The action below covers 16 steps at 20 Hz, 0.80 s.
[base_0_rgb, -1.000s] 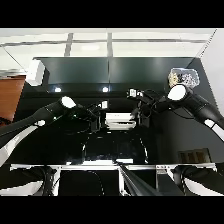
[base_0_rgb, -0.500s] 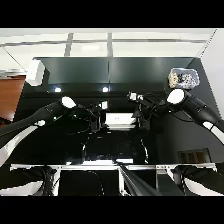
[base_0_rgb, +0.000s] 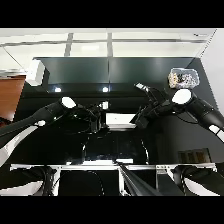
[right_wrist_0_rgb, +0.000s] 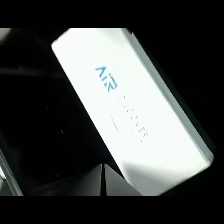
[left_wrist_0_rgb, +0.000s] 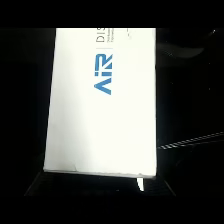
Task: Fold the box and place the chain.
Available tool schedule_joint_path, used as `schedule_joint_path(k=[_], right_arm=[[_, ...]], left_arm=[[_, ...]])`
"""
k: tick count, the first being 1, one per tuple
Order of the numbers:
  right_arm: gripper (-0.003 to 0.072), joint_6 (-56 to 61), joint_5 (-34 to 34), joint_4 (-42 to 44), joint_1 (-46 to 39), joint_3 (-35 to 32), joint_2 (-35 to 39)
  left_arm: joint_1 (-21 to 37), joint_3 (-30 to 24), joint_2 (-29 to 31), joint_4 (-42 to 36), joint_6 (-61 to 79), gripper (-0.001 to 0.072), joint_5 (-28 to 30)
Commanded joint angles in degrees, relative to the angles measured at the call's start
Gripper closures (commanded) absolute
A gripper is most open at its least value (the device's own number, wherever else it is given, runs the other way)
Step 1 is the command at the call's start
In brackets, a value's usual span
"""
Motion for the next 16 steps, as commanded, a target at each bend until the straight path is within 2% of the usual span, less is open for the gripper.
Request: schedule_joint_path(k=[1, 3, 7, 9, 12, 16], right_arm=[[0.0669, 7.4, -6.1, 5.7, 0.0, -1.1, -0.5], [0.0668, 8.3, -7.8, 5.8, 0.0, -1.4, -3.1], [0.0669, 9.0, -4.6, 4.5, 0.2, -1.6, -8.8], [0.0669, 9.9, -2.8, 3.2, -0.3, -1.5, -8.6], [0.0669, 9.9, 3.4, 3.4, -3.7, -1.0, -7.2], [0.0669, 9.9, 13.6, 3.3, -11.4, 2.8, -0.6]], left_arm=[[0.0, 0.0, 0.0, 0.0, 0.0, 0.0222, 0.2], [0.0, 0.0, 0.0, 0.0, 0.0, 0.0222, 0.2], [0.0, 0.0, 0.0, 0.0, 0.0, 0.0221, 0.2], [0.0, 0.1, 0.0, -0.1, 0.0, 0.0221, 0.2], [0.0, 0.1, 0.0, -0.1, 0.0, 0.0221, 0.2], [0.0, 0.1, 0.0, -0.1, -0.3, 0.0222, 0.1]])
